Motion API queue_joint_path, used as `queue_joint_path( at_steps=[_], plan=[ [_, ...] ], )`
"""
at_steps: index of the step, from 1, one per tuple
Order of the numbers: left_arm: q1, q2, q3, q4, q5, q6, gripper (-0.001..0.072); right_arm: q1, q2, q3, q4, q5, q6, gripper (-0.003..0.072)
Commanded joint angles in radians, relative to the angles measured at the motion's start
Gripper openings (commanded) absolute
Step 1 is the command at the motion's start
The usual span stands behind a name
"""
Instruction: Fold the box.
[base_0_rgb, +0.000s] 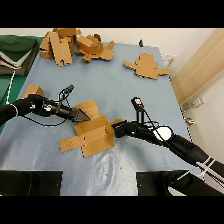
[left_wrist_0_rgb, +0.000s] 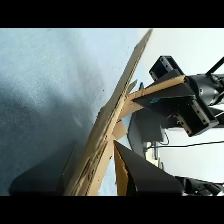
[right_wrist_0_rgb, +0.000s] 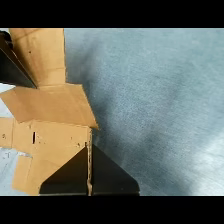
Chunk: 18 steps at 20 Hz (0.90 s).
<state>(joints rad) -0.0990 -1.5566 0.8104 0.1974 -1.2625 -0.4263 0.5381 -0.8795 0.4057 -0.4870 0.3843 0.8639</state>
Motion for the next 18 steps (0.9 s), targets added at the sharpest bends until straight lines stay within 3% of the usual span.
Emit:
queue_joint_path(
  at_steps=[1, 4, 10, 18],
  plan=[
    [0.002, -0.001, 0.001, -0.003, -0.002, 0.065, 0.0339, 0.0, 0.0, 0.0, -0.002, 0.008, 0.01, 0.0004],
    [0.023, -0.001, 0.001, -0.003, -0.001, 0.079, 0.0343, 0.0, 0.0, 0.0, -0.004, 0.011, 0.012, 0.0004],
    [0.162, -0.001, 0.0, -0.003, -0.014, 0.071, 0.0362, 0.0, 0.0, 0.0, -0.01, 0.011, 0.019, 0.0004],
    [0.116, -0.033, -0.004, 0.02, -0.123, 0.114, 0.0361, 0.0, 0.0, 0.0, -0.011, 0.001, 0.027, 0.0004]
  ],
)
